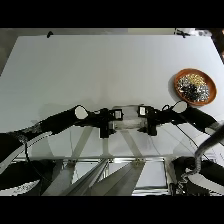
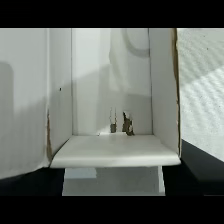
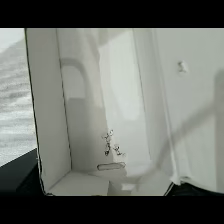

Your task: Fold the box and place the chain.

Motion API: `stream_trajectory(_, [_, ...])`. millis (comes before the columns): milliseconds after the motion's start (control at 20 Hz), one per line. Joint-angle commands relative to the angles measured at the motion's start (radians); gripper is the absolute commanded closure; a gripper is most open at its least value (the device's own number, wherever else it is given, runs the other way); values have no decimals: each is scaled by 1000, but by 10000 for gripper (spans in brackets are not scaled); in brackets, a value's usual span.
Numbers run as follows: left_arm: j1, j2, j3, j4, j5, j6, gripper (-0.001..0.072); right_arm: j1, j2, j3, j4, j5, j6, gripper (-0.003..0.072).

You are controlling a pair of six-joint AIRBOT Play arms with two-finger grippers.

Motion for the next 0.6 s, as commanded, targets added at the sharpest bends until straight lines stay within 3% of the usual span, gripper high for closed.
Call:
stream_trajectory(0, [0, 0, -1, 1, 0, 2, 219, 0, 11, 1, -35, -1, 95, -13])
stream_trajectory(550, [0, 0, -1, 1, 0, 2, 219, 0, 226, 2, -319, 124, 372, -9])
